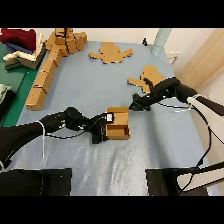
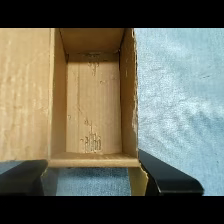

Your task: Fold the box.

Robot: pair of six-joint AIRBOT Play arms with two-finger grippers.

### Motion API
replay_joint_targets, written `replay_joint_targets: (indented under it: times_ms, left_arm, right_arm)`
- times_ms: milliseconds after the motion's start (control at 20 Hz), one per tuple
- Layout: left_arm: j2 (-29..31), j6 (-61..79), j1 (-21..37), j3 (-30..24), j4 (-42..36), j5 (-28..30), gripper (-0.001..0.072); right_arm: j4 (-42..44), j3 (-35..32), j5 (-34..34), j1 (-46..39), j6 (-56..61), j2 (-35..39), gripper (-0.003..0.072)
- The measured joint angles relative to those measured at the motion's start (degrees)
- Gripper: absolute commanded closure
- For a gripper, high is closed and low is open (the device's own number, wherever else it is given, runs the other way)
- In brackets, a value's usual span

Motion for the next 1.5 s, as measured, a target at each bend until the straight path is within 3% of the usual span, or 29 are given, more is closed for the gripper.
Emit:
replay_joint_targets:
  times_ms: [250,550,750,1200,1500]
  left_arm:
    - [0.0,0.0,0.0,0.0,0.0,0.0,0.0193]
    - [0.0,0.0,0.0,0.0,0.0,0.0,0.0194]
    - [0.0,0.0,0.0,0.0,0.0,0.0,0.0194]
    - [0.0,0.0,0.0,0.0,0.0,0.0,0.0194]
    - [0.0,0.0,0.0,0.0,0.0,0.0,0.0194]
  right_arm:
    - [5.0,0.6,-3.8,6.8,-15.4,-0.2,0.0684]
    - [2.9,-6.3,-0.5,12.8,-23.7,9.7,0.0684]
    - [-0.2,-15.0,6.8,16.0,-26.4,17.6,0.0684]
    - [-9.0,-30.4,30.8,26.2,-29.1,32.8,0.0684]
    - [-13.7,-33.5,36.4,32.0,-29.2,38.5,0.0683]
